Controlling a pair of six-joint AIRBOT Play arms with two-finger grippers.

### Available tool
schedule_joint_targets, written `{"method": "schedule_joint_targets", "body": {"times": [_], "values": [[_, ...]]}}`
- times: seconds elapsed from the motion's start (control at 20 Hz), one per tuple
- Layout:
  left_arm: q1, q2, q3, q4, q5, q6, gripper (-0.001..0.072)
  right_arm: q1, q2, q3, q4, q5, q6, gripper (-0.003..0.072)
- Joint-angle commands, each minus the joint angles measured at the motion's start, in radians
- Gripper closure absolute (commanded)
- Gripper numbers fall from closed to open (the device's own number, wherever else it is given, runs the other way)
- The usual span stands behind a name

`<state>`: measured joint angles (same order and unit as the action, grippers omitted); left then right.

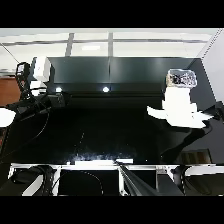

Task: Fold the box and place the chain.

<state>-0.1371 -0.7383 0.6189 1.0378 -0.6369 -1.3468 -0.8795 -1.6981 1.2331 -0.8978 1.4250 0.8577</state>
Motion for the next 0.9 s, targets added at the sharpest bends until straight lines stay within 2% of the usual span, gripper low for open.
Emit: {"method": "schedule_joint_targets", "body": {"times": [0.0, 0.15, 0.3, 0.55, 0.85], "values": [[-0.001, -0.001, 0.000, -0.003, 0.000, 0.000, 0.0001, 0.024, -0.003, 0.017, 0.038, 0.122, -0.080, 0.0633], [-0.001, -0.001, 0.000, -0.004, -0.003, 0.000, 0.0002, 0.043, 0.020, 0.004, 0.125, 0.251, -0.080, 0.0637], [-0.001, -0.001, 0.000, -0.003, -0.014, 0.000, 0.0002, 0.090, 0.118, -0.097, 0.188, 0.217, -0.078, 0.0637], [-0.001, -0.001, 0.000, -0.004, -0.030, 0.000, 0.0003, 0.262, 0.379, -0.385, 0.349, 0.005, -0.077, 0.0637], [-0.029, -0.012, -0.001, -0.011, -0.061, 0.000, 0.0003, 0.636, 0.816, -0.728, 0.434, -0.369, -0.041, 0.0638]]}}
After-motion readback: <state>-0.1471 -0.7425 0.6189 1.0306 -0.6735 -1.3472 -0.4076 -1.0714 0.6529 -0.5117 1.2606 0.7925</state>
